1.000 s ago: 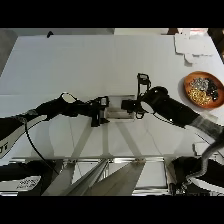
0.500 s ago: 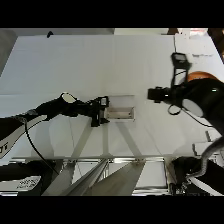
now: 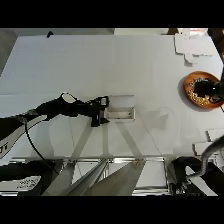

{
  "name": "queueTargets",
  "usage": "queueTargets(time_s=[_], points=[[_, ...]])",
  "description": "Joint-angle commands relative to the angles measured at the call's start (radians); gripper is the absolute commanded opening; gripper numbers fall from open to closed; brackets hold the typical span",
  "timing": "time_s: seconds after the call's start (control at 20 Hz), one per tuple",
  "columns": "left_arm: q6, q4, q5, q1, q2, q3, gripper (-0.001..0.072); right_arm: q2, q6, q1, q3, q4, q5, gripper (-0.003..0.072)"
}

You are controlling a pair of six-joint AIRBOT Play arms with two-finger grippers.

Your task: Fold the box and place the chain.

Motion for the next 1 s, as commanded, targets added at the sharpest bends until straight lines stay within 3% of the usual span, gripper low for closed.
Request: queueTargets(time_s=[0.0,0.3,0.65,0.95], points=[[0.000,0.000,0.000,0.000,0.001,0.000,0.0284,-0.065,-0.169,-0.216,0.000,0.123,-0.069,0.0483],[0.000,0.000,0.000,0.000,0.001,0.000,0.0284,-0.285,-0.283,-0.437,0.001,0.321,-0.267,0.0554],[0.000,0.000,0.000,0.000,0.001,0.000,0.0284,-0.544,-0.312,-0.454,0.028,0.340,-0.342,0.0555],[0.000,0.000,0.000,0.000,0.001,0.000,0.0284,-0.583,-0.306,-0.454,0.028,0.341,-0.342,0.0456]])
